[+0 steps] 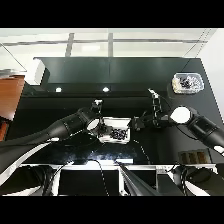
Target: Fold the box and place the chain.
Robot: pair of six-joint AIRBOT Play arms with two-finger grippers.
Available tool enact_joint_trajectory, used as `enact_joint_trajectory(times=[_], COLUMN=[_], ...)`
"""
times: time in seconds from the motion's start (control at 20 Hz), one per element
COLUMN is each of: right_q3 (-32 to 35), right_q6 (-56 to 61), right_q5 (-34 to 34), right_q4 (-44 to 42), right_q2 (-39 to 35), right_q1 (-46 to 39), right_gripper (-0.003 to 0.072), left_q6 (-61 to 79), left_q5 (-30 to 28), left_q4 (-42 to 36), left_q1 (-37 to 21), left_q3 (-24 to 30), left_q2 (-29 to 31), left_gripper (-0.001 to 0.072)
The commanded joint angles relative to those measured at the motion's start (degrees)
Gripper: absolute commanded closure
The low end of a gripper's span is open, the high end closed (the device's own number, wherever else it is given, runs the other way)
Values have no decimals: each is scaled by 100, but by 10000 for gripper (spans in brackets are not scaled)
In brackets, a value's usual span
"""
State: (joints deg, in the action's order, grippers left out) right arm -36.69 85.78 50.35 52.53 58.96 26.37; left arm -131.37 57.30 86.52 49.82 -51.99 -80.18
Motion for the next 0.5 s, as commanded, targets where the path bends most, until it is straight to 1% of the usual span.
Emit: enact_joint_trajectory(times=[0.0,0.25,0.45], right_q3=[24,22,22], right_q6=[81,74,55], right_q5=[-186,-160,-15], right_q4=[-133,-136,-136], right_q2=[205,297,297], right_q1=[166,232,232], right_gripper=[215,216,217], left_q6=[-2,0,0], left_q5=[0,2,-2], left_q4=[2,2,4], left_q1=[-4,-4,-4], left_q3=[2,2,2], left_q2=[0,0,0], left_gripper=[682,682,682])
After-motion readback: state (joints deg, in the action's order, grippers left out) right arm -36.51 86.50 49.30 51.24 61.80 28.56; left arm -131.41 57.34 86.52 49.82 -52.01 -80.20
